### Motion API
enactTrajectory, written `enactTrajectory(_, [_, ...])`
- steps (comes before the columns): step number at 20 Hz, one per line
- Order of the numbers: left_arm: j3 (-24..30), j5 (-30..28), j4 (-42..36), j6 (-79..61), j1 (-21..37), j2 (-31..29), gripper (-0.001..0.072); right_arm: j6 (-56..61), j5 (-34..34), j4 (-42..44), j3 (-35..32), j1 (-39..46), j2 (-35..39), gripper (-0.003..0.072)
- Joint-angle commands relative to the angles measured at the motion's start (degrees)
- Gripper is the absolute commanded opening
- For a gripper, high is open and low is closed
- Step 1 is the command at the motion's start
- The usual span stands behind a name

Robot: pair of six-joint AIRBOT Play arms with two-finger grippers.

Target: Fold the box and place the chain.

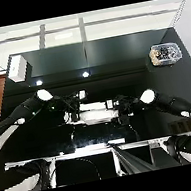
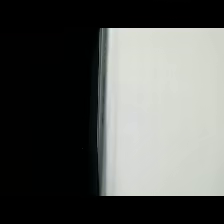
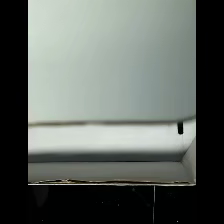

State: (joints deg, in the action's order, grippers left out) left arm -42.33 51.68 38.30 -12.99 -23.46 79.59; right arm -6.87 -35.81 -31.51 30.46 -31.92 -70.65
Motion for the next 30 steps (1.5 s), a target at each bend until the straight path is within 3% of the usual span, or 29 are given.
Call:
enactTrajectory(1, [0.0, 0.0, 0.0, -0.1, 0.0, 0.0, 0.0028, -0.1, 0.2, -0.1, 0.0, 0.0, -1.0, 0.0625])
enactTrajectory(9, [0.0, -0.1, 0.0, -0.1, 0.0, 0.0, 0.0028, 0.0, 0.3, -0.1, 0.0, 0.0, -1.0, 0.062])
enactTrajectory(10, [0.0, 0.0, 0.0, 0.0, 0.0, 0.0, 0.0028, 0.0, 0.3, -0.1, 0.0, 0.0, -1.0, 0.0486])
enactTrajectory(13, [-0.4, 1.2, 0.0, 2.1, 0.0, -0.4, 0.0032, 0.0, 0.4, -0.1, 0.0, 0.0, -1.0, 0.0479])
enactTrajectory(14, [-1.0, 2.9, 0.3, 3.8, 0.0, -0.8, 0.0115, 0.0, 0.5, -0.1, 0.0, 0.0, -1.0, 0.041])
enactTrajectory(15, [-1.4, 4.1, 0.7, 6.1, 0.0, -1.5, 0.0269, 0.0, 0.4, -0.1, 0.0, 0.0, -1.0, 0.0262])
enactTrajectory(16, [-1.6, 4.6, 2.3, 8.7, 0.0, -2.8, 0.038, 0.0, 0.4, -0.1, 0.0, 0.0, -1.0, 0.0183])
enactTrajectory(17, [-1.6, 4.9, 5.5, 11.4, 0.0, -4.6, 0.041, 0.0, 0.4, -0.1, 0.0, 0.0, -1.0, 0.0181])
enactTrajectory(21, [-1.6, 7.9, 24.9, 32.3, 0.5, -15.0, 0.0405, 0.0, 0.4, -0.1, 0.0, 0.0, -1.0, 0.0181])
enactTrajectory(22, [-1.5, 9.3, 29.0, 36.8, 0.5, -17.7, 0.0367, 0.0, 0.4, -0.1, 0.0, 0.0, -1.0, 0.0181])
enactTrajectory(23, [-1.5, 11.3, 31.9, 40.1, 0.5, -20.4, 0.0222, 0.0, 0.4, -0.1, 0.0, 0.0, -1.0, 0.0181])
enactTrajectory(24, [-1.5, 13.9, 33.6, 41.8, 0.5, -22.6, 0.0021, 0.0, 0.4, -0.1, 0.0, 0.0, -1.0, 0.0181])
enactTrajectory(26, [-1.1, 21.1, 32.4, 46.2, 0.4, -25.3, 0.0028, 0.0, 0.5, -0.7, 0.0, -0.5, -1.0, 0.0181])
enactTrajectory(28, [1.6, 25.7, 26.3, 51.1, 0.2, -25.6, 0.0027, 0.0, 0.5, -1.6, -0.1, -1.1, -1.0, 0.0181])
enactTrajectory(30, [7.1, 23.8, 13.7, 52.2, 0.0, -25.6, 0.0027, 0.1, 0.5, -1.7, -0.1, -1.1, -1.0, 0.0181])
